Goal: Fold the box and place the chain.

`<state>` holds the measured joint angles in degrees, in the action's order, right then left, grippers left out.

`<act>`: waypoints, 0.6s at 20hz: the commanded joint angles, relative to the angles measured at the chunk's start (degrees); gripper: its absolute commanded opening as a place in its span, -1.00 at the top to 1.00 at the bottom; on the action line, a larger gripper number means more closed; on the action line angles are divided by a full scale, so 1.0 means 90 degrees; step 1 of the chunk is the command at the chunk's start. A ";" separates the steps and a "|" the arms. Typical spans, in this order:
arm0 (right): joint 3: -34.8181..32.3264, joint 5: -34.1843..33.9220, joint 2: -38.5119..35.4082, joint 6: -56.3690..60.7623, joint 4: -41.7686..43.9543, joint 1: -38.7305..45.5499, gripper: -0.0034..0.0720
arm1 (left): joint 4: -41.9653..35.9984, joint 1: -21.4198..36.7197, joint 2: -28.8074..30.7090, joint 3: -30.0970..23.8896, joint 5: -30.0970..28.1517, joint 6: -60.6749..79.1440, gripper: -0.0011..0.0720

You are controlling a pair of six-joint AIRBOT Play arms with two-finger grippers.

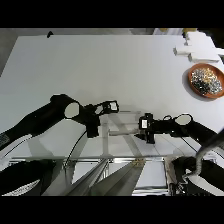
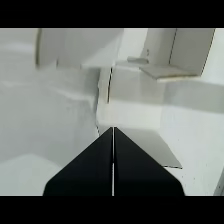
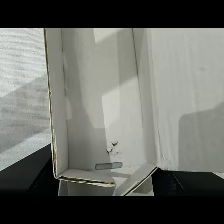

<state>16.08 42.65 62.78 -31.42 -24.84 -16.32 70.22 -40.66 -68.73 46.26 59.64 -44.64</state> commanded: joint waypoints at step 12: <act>0.0000 0.0000 -0.0007 0.0002 0.0000 0.0000 0.13 | -0.1710 0.0520 -0.0049 -0.0947 -0.0918 0.3701 0.37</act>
<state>16.08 42.65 62.78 -31.42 -24.84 -16.32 56.03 -36.12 -67.70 38.13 56.12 -14.46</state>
